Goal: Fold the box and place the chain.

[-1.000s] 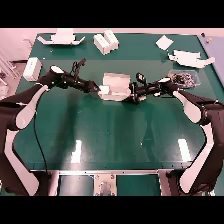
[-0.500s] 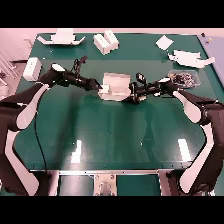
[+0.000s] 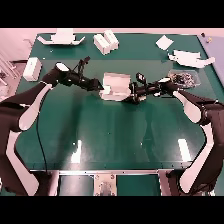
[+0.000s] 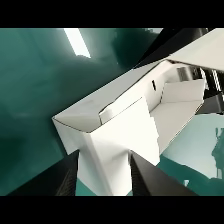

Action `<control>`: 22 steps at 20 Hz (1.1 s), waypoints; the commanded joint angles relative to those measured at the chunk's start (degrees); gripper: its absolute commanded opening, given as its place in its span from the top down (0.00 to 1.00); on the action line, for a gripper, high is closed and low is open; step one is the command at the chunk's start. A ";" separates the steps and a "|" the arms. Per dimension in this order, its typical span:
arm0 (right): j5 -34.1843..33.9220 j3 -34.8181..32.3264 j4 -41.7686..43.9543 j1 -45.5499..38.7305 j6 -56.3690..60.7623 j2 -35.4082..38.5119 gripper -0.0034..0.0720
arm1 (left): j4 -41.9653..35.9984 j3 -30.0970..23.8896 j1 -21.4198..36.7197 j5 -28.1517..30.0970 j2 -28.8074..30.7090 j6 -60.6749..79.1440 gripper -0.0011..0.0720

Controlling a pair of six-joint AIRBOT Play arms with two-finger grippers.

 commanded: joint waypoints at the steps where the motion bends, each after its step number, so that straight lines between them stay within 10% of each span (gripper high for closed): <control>1: 0.00 0.00 0.02 -0.02 0.02 0.00 0.22 | 1.88 1.27 -0.94 0.37 0.13 -3.13 0.45; 22: 0.00 0.00 0.02 -0.02 0.02 0.00 0.22 | 15.30 6.73 -6.32 5.44 0.13 -19.34 0.37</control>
